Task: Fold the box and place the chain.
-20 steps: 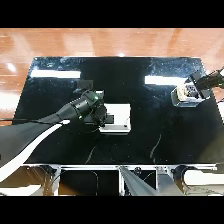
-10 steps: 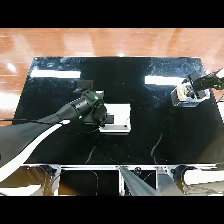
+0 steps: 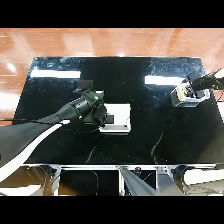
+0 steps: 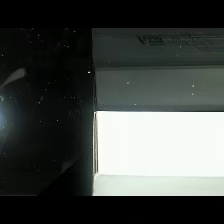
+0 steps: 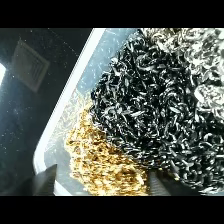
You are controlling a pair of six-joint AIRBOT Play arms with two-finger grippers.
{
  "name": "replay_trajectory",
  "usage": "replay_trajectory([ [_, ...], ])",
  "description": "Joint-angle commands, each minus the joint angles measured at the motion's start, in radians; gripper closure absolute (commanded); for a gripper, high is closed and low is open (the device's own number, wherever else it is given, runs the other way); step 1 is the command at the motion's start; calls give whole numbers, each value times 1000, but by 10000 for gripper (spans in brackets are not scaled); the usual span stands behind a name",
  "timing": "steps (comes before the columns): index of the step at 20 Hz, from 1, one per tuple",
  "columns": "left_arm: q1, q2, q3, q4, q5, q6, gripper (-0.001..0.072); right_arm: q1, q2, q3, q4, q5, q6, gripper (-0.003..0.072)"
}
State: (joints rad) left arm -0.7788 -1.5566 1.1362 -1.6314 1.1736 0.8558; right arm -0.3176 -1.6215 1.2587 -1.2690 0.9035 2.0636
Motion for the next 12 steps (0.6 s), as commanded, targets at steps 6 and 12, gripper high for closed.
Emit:
replay_trajectory([
  [6, 0, 0, 0, -1, 3, 0, 688, 0, 5, 3, 69, 5, -184, 657],
  [12, 0, 0, 0, -1, 3, 0, 688, 0, 81, 78, 63, 50, -295, 657],
])
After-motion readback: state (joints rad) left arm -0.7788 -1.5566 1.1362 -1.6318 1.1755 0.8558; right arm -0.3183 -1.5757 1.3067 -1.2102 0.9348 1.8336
